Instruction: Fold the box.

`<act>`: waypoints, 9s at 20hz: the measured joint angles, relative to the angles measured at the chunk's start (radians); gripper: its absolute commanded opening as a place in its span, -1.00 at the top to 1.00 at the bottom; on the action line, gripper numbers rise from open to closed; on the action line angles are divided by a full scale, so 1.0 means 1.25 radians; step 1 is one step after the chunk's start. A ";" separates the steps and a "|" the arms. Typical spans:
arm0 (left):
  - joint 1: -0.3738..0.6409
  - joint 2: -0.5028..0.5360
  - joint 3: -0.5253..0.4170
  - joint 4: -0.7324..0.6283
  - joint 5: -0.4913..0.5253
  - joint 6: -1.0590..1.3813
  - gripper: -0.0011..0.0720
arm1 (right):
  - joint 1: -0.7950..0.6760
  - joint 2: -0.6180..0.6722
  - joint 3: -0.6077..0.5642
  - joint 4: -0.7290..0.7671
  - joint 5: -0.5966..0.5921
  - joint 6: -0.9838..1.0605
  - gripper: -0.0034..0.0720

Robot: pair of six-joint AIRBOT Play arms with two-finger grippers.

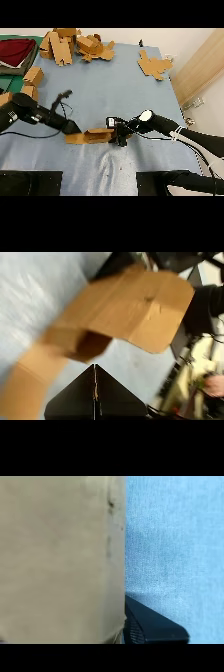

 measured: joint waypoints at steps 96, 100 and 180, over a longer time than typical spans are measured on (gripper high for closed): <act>-0.234 0.022 -0.059 0.090 0.385 0.618 0.69 | -0.001 0.000 0.000 0.001 -0.025 0.043 -0.33; -0.246 0.000 -0.059 0.050 0.407 0.641 0.69 | -0.001 0.000 0.000 0.000 -0.025 0.042 -0.33; -0.126 0.097 -0.107 0.037 0.348 -0.392 0.04 | -0.001 0.000 0.000 0.000 -0.023 0.042 -0.33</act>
